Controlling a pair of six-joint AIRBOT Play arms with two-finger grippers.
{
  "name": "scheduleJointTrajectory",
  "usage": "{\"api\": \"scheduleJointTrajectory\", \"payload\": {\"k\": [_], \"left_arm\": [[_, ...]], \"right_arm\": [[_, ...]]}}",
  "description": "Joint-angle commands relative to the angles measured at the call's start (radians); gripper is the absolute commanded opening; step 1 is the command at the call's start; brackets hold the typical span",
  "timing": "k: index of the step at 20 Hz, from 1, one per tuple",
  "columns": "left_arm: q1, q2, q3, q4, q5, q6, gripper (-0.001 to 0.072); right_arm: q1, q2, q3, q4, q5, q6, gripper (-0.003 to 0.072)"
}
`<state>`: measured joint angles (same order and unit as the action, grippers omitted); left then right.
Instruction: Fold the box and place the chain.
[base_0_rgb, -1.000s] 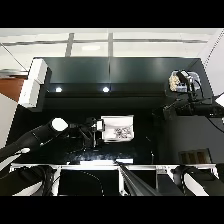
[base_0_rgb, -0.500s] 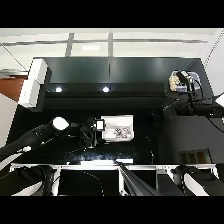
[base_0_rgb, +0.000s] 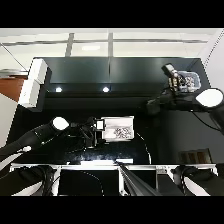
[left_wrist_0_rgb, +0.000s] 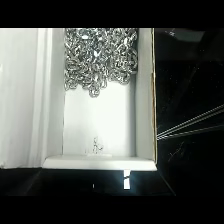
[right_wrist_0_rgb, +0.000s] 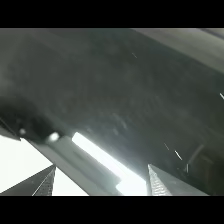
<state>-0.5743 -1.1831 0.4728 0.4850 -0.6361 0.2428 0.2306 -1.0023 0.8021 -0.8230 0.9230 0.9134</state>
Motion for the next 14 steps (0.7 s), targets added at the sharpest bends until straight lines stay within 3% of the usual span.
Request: {"api": "scheduleJointTrajectory", "payload": {"k": [1, 6, 9, 14], "left_arm": [[0.0, -0.001, 0.001, 0.0, 0.001, 0.0, 0.0345], [0.0, -0.001, 0.001, 0.001, 0.001, 0.0, 0.0345], [0.0, -0.001, 0.001, 0.001, 0.001, 0.0, 0.0345], [0.0, -0.001, 0.001, 0.001, 0.001, 0.0, 0.0345]], "right_arm": [[0.119, -0.114, 0.071, 0.004, -0.062, 0.018, 0.0695], [0.133, -0.164, 0.074, 0.044, 0.15, -0.198, 0.0694], [0.133, -0.167, 0.073, 0.044, 0.152, -0.376, 0.0693], [0.14, -0.185, 0.038, 0.036, 0.177, -0.482, 0.0693]]}}
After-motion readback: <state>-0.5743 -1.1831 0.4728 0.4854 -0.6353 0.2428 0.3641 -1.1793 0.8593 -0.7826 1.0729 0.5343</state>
